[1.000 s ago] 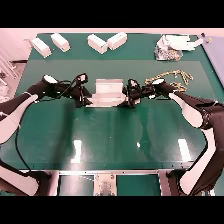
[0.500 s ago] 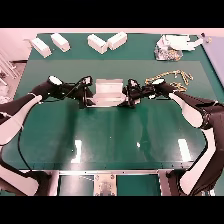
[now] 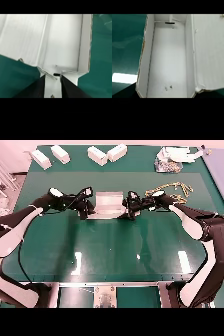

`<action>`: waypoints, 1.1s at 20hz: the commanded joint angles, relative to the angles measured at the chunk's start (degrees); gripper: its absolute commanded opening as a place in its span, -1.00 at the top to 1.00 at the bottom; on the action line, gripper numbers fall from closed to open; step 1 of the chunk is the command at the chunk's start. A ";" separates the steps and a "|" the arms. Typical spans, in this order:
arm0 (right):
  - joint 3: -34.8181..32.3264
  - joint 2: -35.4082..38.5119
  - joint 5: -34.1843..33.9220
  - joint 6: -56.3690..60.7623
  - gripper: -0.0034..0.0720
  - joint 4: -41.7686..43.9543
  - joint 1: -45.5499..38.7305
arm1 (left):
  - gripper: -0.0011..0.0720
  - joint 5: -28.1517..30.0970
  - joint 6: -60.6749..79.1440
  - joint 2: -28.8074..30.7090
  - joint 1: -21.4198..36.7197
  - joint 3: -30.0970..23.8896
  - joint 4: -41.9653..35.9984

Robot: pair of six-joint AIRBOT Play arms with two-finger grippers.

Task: Fold the box and place the chain.

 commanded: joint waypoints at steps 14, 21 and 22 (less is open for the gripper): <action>0.02 0.02 0.00 0.00 -0.64 0.02 0.04 | -0.24 -0.98 4.48 -1.31 -1.66 0.11 -7.08; 0.02 0.02 0.00 0.00 -0.64 0.02 0.04 | -0.82 -0.09 6.03 -1.44 -2.73 0.09 -6.45; 0.02 0.02 0.00 0.00 -0.64 0.02 0.04 | -0.86 -0.28 7.15 -1.60 -3.08 0.09 -6.40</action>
